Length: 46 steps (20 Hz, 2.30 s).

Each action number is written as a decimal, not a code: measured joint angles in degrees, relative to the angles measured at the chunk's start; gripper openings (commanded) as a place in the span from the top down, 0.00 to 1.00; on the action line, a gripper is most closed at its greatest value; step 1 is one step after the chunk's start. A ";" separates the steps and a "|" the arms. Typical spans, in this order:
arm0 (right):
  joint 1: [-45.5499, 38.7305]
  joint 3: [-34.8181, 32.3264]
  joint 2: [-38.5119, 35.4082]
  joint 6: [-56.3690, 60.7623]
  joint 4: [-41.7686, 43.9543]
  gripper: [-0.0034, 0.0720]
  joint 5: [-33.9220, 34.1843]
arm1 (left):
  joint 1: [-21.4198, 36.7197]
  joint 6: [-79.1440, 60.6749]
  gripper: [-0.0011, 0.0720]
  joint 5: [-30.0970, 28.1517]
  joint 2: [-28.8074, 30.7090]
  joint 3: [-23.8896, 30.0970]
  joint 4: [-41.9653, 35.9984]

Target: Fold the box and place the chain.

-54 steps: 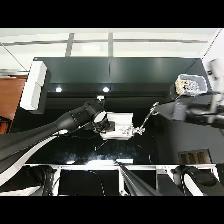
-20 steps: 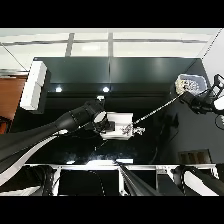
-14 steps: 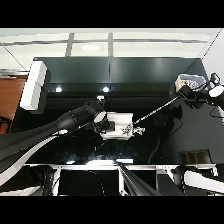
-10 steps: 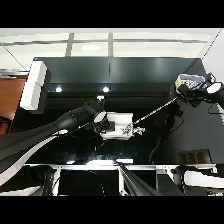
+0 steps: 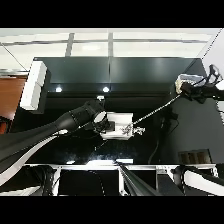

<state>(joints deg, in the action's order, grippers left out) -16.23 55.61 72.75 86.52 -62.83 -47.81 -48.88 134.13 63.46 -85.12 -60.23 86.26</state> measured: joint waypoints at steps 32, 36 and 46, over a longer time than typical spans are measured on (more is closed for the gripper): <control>13.05 0.17 -36.87 -15.56 35.69 0.94 -32.11 | 0.00 0.13 0.94 0.02 0.00 0.00 0.02; 21.57 -0.02 -31.95 -15.58 36.59 0.93 -26.12 | 0.00 0.13 0.94 0.04 0.00 0.00 0.00; 28.98 -0.07 -23.91 -15.69 35.65 0.93 -19.32 | 0.00 0.00 0.94 0.04 0.00 0.00 0.02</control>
<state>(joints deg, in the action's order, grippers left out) 12.75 55.55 48.84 70.83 -27.18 -67.13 -48.88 134.13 63.51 -85.12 -60.23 86.28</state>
